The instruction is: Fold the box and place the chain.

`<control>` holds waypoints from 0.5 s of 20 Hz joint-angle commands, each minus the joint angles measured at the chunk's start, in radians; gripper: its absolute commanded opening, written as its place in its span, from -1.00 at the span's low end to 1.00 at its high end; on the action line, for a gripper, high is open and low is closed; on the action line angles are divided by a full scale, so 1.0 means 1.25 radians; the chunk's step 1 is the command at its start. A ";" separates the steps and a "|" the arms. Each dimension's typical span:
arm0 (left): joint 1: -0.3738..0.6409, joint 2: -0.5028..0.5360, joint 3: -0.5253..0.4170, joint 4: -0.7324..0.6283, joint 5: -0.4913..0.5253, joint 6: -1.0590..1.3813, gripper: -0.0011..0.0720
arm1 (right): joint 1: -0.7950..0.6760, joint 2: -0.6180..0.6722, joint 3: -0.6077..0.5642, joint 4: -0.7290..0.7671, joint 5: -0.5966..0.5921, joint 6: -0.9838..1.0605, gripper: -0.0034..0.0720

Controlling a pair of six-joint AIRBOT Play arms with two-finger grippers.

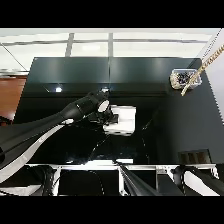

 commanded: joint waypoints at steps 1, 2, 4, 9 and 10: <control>0.001 0.000 0.000 0.000 0.000 0.000 -0.90 | 0.008 0.037 -0.040 0.125 0.137 -0.034 -0.88; 0.001 0.000 0.000 0.000 0.000 0.000 -0.90 | 0.027 0.045 -0.070 0.145 0.154 -0.046 -0.88; 0.001 0.000 0.000 0.000 0.000 0.000 -0.90 | 0.090 0.054 -0.129 0.174 0.184 -0.054 -0.88; 0.001 0.000 0.000 0.000 0.004 0.000 -0.90 | 0.242 0.054 -0.232 0.208 0.170 -0.084 -0.88; 0.001 0.000 0.000 0.000 0.005 0.000 -0.90 | 0.260 0.054 -0.254 0.208 0.160 -0.084 -0.88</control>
